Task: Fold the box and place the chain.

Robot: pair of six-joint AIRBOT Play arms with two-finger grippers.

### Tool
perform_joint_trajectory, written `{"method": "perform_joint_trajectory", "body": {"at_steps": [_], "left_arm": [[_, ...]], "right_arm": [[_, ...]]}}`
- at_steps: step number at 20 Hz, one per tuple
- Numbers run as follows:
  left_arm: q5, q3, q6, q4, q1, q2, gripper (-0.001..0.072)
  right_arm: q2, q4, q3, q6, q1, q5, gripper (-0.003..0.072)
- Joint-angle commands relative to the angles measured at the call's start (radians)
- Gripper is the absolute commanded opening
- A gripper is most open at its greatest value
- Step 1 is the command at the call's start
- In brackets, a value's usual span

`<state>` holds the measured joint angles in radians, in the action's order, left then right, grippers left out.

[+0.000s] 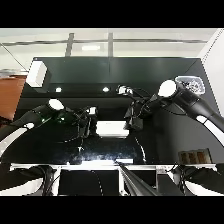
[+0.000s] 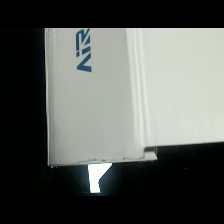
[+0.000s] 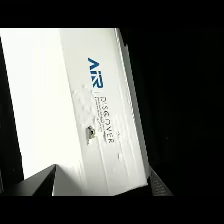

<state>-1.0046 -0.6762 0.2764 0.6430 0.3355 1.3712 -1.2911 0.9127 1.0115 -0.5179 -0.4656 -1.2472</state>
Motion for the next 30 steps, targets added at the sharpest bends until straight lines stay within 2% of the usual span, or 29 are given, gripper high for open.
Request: {"method": "perform_joint_trajectory", "body": {"at_steps": [1,4,8,20,21,22,30], "left_arm": [[0.002,0.001,-0.001,0.000,0.001,0.001,0.0460],[0.002,0.001,-0.001,0.000,0.001,0.001,0.0460],[0.002,0.001,-0.001,0.000,0.001,0.001,0.0460],[0.010,0.001,-0.016,0.000,0.000,0.001,0.0460],[0.010,0.001,-0.016,0.000,0.000,0.001,0.0460],[0.010,0.001,-0.016,0.000,0.000,0.001,0.0460],[0.010,0.001,-0.016,0.004,0.001,0.002,0.0460]], "right_arm": [[0.029,0.095,0.002,-0.099,-0.029,-0.005,0.0709],[0.029,0.117,0.001,-0.135,-0.080,0.023,0.0708],[0.029,0.232,-0.005,-0.239,-0.154,0.080,0.0708],[0.009,0.296,-0.005,-0.239,-0.192,0.109,0.0693],[0.009,0.296,-0.005,-0.239,-0.196,0.108,0.0517],[0.009,0.293,-0.005,-0.239,-0.196,0.108,0.0400],[0.011,0.293,-0.002,-0.243,-0.195,0.109,0.0398]]}}
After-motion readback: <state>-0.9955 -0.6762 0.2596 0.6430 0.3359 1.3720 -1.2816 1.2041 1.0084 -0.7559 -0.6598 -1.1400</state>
